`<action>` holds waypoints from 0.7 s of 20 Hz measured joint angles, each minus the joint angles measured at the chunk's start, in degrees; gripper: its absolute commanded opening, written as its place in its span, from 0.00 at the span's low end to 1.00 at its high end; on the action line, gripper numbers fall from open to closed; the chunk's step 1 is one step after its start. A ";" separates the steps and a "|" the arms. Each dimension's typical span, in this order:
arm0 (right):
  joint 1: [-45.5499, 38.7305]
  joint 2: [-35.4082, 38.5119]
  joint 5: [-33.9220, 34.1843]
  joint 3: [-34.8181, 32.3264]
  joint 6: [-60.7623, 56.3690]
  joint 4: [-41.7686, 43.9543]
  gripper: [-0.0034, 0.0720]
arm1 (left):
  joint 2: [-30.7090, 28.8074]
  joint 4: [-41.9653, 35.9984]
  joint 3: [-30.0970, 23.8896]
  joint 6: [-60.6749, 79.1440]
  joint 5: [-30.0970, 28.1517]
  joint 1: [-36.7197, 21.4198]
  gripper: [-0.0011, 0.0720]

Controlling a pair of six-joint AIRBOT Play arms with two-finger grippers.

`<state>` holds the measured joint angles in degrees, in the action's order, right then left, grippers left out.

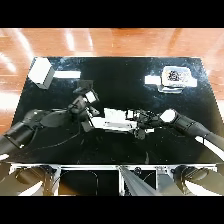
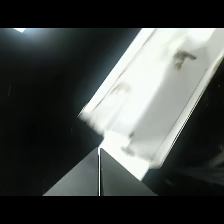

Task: Fold the box and place the chain.

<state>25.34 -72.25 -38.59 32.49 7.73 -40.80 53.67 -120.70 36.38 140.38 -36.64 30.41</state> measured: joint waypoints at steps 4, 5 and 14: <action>0.00 0.00 0.00 0.00 0.00 0.02 0.77 | -1.64 3.52 0.00 -18.16 -11.74 -10.84 0.04; 0.00 0.00 0.00 0.00 0.00 0.02 0.77 | -1.77 3.98 0.00 -22.60 -14.67 -14.12 0.04; 0.02 0.00 -0.90 0.00 0.22 -0.02 0.77 | 7.19 3.67 -0.02 -46.40 -21.49 -25.14 0.04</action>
<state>25.36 -72.25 -39.48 32.49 7.94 -40.82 60.86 -117.03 36.36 93.97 -58.13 5.28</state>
